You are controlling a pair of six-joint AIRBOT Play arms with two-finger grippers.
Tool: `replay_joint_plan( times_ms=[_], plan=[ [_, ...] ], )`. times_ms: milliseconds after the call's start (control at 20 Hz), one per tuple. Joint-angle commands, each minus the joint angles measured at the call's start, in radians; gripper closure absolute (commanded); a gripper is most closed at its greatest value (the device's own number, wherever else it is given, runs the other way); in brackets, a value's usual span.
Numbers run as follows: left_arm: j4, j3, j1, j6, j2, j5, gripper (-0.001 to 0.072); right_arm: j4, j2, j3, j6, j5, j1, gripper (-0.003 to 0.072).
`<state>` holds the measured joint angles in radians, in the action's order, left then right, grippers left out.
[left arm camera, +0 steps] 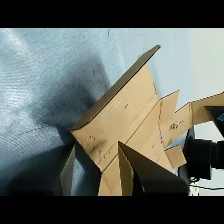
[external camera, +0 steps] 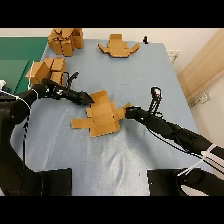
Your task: Fold the box.
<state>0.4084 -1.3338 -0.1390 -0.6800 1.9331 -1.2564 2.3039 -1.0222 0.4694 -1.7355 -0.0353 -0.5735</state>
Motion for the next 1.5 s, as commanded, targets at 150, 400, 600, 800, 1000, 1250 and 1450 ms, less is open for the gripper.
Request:
replay_joint_plan(
  times_ms=[150, 400, 600, 800, 1000, 1250, 1450],
  plan=[
    [-0.051, -0.006, -0.019, 0.036, 0.001, -0.067, 0.0362, 0.0, 0.001, 0.001, 0.001, 0.0, 0.0, 0.0684],
    [-0.05, -0.006, -0.019, 0.096, 0.001, -0.103, 0.0691, 0.0, 0.001, 0.001, 0.001, 0.01, 0.0, 0.0683],
    [-0.087, -0.007, -0.019, 0.201, 0.001, -0.177, 0.0691, -0.017, 0.001, 0.001, -0.009, 0.045, 0.001, 0.067],
    [-0.087, -0.057, -0.008, 0.281, 0.0, -0.3, 0.0692, -0.266, 0.035, 0.001, -0.016, 0.171, 0.059, 0.0072],
    [-0.052, -0.176, 0.016, 0.339, 0.0, -0.397, 0.0696, -0.637, 0.166, 0.031, -0.016, 0.543, 0.185, 0.0073],
    [0.094, -0.254, 0.001, 0.429, -0.02, -0.335, 0.0701, -0.815, 0.331, 0.101, -0.366, 0.84, 0.158, 0.0074],
    [0.094, -0.226, -0.04, 0.566, -0.105, -0.233, 0.0701, -0.8, 0.344, 0.107, -0.412, 0.855, 0.091, 0.0103]
  ],
)
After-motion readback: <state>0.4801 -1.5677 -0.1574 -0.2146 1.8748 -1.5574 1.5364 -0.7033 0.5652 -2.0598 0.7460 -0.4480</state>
